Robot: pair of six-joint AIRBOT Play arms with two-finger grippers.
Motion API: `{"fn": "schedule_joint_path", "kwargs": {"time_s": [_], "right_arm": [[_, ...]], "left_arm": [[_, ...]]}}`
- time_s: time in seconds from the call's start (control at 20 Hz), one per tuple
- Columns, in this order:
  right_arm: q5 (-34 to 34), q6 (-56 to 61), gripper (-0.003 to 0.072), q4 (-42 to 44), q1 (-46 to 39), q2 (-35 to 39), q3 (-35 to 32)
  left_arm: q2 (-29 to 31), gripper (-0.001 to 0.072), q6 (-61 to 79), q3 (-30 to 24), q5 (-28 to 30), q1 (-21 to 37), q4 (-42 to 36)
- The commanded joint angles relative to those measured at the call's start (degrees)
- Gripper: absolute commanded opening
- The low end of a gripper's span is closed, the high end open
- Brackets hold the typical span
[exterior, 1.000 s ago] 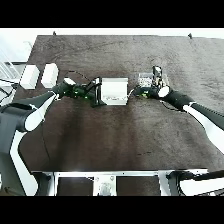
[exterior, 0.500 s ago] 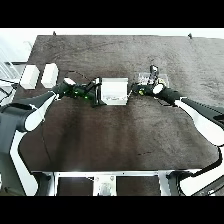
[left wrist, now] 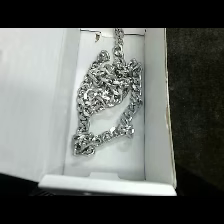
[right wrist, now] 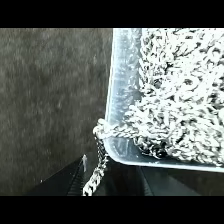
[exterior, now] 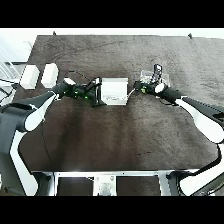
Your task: Fold the box and place the chain.
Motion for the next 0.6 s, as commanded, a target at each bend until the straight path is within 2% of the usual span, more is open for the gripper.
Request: {"fn": "schedule_joint_path", "kwargs": {"time_s": [0.0, 0.1, 0.15, 0.25, 0.4, 0.55], "right_arm": [[-1.38, 0.11, 0.0367, 1.22, 0.98, -1.38, 1.64], [-1.14, 0.72, 0.0156, 3.74, 2.27, -3.30, 2.93], [-1.25, 0.70, 0.0135, 5.18, 3.04, -3.78, 3.32], [-1.60, 0.02, 0.0009, 5.07, 3.63, -3.85, 3.58], [0.74, -0.39, 0.0005, 3.69, 3.45, -2.40, 3.32], [2.60, -0.37, 0.0003, -2.62, 4.44, 5.95, 0.39]], "left_arm": [[-0.02, 0.0469, 0.00, 0.00, 0.04, 0.02, 0.02], [-0.02, 0.0469, 0.00, 0.00, -0.02, 0.00, 0.02], [-0.02, 0.0469, 0.00, 0.00, 0.02, 0.02, 0.02], [-0.02, 0.0469, 0.00, 0.00, 0.00, 0.02, 0.02], [-0.02, 0.0469, 0.00, 0.00, -0.02, 0.00, 0.02], [-0.02, 0.0469, 0.00, 0.00, 0.02, 0.02, 0.02]]}}
